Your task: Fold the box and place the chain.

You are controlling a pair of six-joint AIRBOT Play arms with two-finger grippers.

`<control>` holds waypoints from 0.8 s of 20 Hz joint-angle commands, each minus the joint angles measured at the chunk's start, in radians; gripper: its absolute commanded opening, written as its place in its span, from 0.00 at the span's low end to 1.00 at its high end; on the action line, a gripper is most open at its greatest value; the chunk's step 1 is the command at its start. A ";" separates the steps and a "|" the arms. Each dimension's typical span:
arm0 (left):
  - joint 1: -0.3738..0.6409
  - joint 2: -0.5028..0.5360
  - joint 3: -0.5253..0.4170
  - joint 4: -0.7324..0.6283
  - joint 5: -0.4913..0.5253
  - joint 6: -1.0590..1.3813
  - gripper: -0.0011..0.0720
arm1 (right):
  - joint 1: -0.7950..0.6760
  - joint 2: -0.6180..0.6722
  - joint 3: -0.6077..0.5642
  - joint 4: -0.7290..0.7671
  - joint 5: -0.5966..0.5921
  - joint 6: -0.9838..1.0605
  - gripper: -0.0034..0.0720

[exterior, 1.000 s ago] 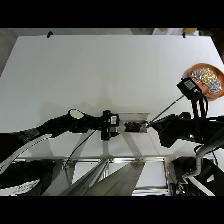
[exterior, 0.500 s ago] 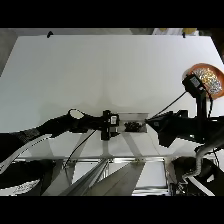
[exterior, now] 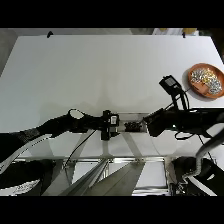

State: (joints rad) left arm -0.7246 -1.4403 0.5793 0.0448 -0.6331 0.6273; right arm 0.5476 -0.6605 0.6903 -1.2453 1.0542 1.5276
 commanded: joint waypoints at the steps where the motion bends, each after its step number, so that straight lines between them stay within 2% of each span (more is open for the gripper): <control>1: 0.000 0.000 0.000 0.000 0.000 0.000 0.22 | 0.001 -0.085 -0.034 -0.008 0.000 -0.019 0.08; 3: 0.000 0.000 0.000 0.000 0.000 0.000 0.22 | 0.001 -0.134 -0.040 -0.007 0.000 -0.019 0.09; 4: 0.000 0.000 0.000 0.000 0.000 0.000 0.22 | 0.001 -0.150 -0.040 -0.007 -0.002 -0.019 0.14; 6: 0.000 0.000 0.000 0.000 0.000 0.000 0.22 | 0.001 -0.156 -0.037 -0.006 -0.003 -0.019 0.41; 7: 0.000 0.000 0.000 0.000 0.000 0.000 0.22 | 0.001 -0.156 -0.024 -0.006 0.010 -0.019 0.46; 10: 0.000 0.000 0.000 0.000 0.000 0.000 0.22 | -0.013 -0.156 0.081 -0.028 0.072 -0.018 0.43; 11: 0.000 0.000 0.000 0.000 0.000 0.000 0.22 | -0.025 -0.156 0.124 -0.050 0.080 -0.018 0.34; 12: 0.000 0.000 0.000 0.000 0.000 0.000 0.22 | -0.047 -0.156 0.163 -0.083 0.076 -0.018 0.18; 13: 0.000 0.000 0.000 0.000 0.000 0.000 0.22 | -0.074 -0.156 0.187 -0.116 0.060 -0.017 0.08; 16: 0.000 0.000 0.000 0.000 0.000 0.000 0.22 | -0.213 -0.165 0.195 -0.165 0.010 -0.006 0.08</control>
State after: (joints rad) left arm -0.7246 -1.4403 0.5789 0.0444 -0.6331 0.6273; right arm 0.4309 -0.8181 0.8509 -1.3518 1.0904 1.5131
